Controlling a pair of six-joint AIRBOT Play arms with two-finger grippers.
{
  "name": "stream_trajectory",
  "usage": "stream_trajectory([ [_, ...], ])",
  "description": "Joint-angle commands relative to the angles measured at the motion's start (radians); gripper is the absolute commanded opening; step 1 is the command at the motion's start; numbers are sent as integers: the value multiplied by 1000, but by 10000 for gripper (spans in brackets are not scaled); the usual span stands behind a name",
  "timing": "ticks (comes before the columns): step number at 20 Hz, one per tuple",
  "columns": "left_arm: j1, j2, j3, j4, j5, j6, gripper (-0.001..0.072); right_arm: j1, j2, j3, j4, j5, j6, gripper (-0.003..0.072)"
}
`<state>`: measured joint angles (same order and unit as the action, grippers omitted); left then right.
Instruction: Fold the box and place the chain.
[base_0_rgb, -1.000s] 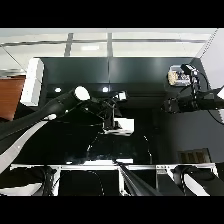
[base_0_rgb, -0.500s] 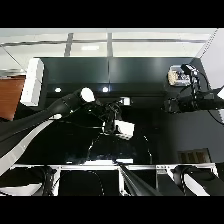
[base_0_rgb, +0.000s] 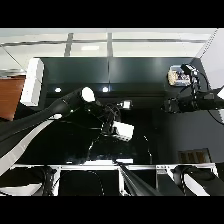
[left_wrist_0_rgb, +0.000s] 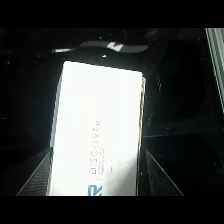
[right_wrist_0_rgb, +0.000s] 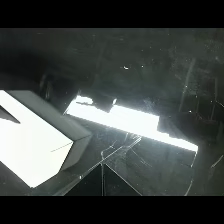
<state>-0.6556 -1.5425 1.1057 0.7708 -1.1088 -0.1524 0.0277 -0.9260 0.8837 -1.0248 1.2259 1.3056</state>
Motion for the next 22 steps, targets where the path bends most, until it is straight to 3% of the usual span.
stream_trajectory([
  [1, 0, 0, 1, 11, -3, 57, 713, 0, 1, 1, 0, 0, 0, 12],
  [8, -38, -1, 0, 148, 16, 34, 713, 0, 1, 1, 0, 0, 0, 12],
  [12, -87, -5, 0, 274, 121, -159, 711, 0, 1, 1, 0, 0, 0, 12],
  [13, -92, -2, 2, 303, 132, -227, 659, 0, 1, 1, 0, 0, 0, 12],
  [14, -91, 8, 9, 327, 119, -289, 480, 0, 1, 1, 0, 0, 0, 12],
  [15, -84, 27, 14, 346, 106, -331, 411, 0, 1, 1, 0, 0, 0, 12],
  [18, -19, 153, 14, 386, 88, -474, 398, 0, 1, 1, 0, 2, 0, 12],
  [22, 188, 364, 13, 596, -81, -827, 398, 0, 1, 1, 0, 0, 0, 12],
])
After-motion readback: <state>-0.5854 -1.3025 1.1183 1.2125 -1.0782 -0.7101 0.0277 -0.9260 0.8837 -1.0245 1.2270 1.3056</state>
